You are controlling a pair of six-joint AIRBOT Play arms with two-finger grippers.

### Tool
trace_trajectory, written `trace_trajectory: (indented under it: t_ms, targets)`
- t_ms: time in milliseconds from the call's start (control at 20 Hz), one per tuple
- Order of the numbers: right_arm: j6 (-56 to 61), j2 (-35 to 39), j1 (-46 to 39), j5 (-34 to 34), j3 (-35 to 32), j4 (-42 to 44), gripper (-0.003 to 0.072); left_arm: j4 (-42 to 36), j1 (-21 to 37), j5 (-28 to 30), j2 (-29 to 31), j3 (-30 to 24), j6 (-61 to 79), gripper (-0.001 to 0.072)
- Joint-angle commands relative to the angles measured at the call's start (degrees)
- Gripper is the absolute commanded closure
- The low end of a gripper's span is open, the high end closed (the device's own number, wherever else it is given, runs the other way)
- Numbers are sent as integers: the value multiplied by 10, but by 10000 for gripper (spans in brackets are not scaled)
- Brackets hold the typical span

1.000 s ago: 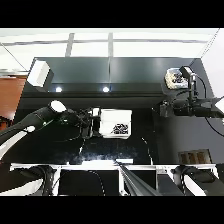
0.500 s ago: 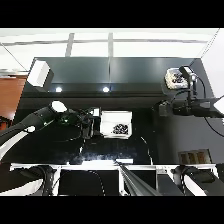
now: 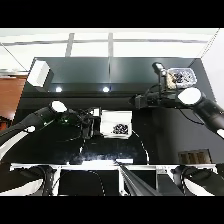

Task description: Fold the box and place the chain.

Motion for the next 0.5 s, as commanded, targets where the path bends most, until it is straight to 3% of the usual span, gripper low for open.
trace_trajectory:
  t_ms: [0,450]
  targets:
    - [-59,-36,14,39,9,6,59,0,0,0,0,0,0,226]
    - [-236,-37,66,84,13,-42,60,0,0,0,0,0,0,226]
